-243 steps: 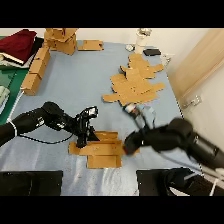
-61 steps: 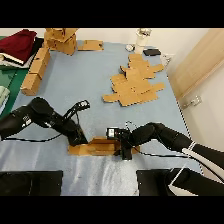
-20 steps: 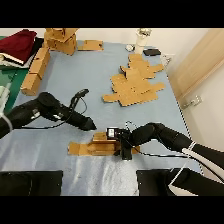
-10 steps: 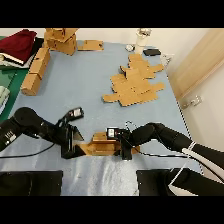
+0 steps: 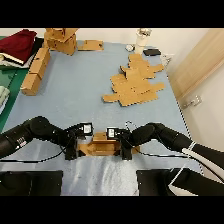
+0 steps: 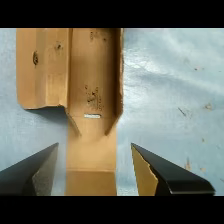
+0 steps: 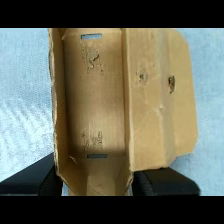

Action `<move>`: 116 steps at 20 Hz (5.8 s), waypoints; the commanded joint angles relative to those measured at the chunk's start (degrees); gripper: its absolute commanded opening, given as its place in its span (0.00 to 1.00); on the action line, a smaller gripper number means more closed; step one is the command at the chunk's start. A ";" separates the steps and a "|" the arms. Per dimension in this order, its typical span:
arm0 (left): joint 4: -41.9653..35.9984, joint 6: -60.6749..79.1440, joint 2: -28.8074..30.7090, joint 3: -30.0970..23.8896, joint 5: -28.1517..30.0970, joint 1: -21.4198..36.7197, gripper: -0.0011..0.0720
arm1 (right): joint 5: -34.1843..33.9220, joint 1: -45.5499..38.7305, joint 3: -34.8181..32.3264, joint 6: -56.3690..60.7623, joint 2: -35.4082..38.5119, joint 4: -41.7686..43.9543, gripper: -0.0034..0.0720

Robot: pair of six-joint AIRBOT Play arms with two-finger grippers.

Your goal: Fold the box.

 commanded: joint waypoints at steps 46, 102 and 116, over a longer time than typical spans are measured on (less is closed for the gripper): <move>3.61 -2.67 -5.31 0.04 7.74 -10.21 0.42 | 0.00 0.02 -0.02 0.00 -0.02 -0.13 0.70; 6.05 -61.81 9.40 -8.66 -9.88 15.80 0.03 | 0.00 0.02 -0.02 0.00 -0.02 -0.26 0.70; -9.11 -53.48 1.27 -7.26 -3.10 8.15 0.03 | 0.00 0.02 -0.02 0.00 -0.02 -0.26 0.70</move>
